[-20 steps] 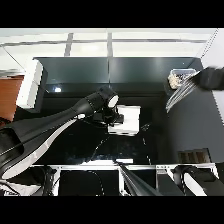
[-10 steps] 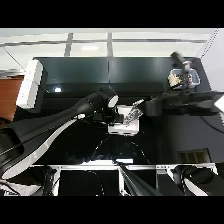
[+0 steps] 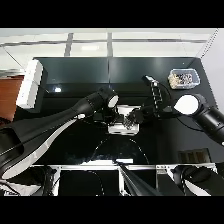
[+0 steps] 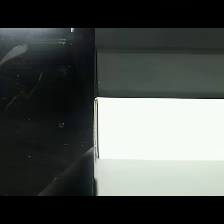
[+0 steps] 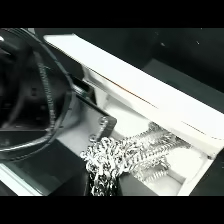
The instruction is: Fold the box and place the chain.
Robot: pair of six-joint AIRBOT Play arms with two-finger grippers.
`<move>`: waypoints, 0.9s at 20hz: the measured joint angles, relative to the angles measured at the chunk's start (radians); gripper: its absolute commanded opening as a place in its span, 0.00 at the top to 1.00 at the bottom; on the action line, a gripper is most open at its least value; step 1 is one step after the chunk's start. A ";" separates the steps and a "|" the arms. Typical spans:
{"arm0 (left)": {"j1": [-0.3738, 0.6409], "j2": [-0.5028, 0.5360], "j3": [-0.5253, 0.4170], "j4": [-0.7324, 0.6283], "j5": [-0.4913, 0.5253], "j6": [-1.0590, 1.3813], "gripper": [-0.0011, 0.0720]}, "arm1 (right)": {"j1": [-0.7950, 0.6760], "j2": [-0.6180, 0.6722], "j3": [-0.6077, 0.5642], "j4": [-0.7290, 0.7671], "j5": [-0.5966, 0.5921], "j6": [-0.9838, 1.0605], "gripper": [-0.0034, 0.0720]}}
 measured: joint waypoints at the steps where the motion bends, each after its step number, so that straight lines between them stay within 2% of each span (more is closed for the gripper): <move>1: 0.000 0.000 0.000 0.000 0.000 0.000 0.95 | 0.002 -0.003 -0.001 -0.001 -0.001 0.000 0.94; 10: 0.000 0.000 0.000 0.000 0.001 0.000 0.95 | 0.003 -0.011 -0.003 -0.019 0.001 0.003 0.93; 12: 0.000 0.000 0.000 0.000 0.000 0.000 0.95 | 0.003 -0.011 -0.003 -0.019 0.000 0.003 0.58; 18: 0.000 0.000 0.000 0.000 0.001 0.000 0.95 | -0.023 -0.006 -0.003 -0.058 0.024 0.002 0.59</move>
